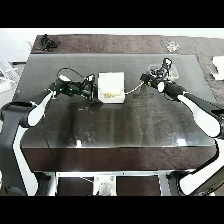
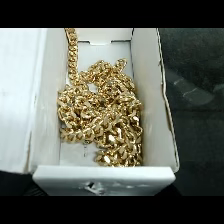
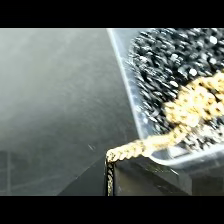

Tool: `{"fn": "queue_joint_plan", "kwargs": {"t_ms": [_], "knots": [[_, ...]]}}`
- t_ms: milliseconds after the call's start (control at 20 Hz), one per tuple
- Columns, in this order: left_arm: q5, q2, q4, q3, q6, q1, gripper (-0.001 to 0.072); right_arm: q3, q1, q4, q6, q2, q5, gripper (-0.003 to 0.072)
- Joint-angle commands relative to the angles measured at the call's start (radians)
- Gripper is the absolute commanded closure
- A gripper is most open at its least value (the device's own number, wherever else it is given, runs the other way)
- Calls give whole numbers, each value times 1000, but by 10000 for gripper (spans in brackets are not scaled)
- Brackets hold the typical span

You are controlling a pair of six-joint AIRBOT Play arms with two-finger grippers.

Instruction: Fold the box and place the chain.

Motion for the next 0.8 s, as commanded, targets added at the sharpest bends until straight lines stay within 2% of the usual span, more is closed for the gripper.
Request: {"fn": "queue_joint_plan", "kwargs": {"t_ms": [0, 200, 450, 550, 750], "knots": [[0, 1, 0, 1, 0, 0, 70, 3, 19, 0, 8, 61, -6, 683], [0, 1, 0, 1, 0, 0, 70, 11, 62, -15, -7, 275, -8, 683], [0, 1, 0, 1, 0, 0, 70, 98, 166, -17, -185, 531, -10, 684], [0, 1, 0, 1, 0, 0, 70, 167, 221, -22, -254, 577, -10, 684], [0, 1, 0, 1, 0, 0, 70, 298, 337, -31, -365, 584, -9, 684]]}}
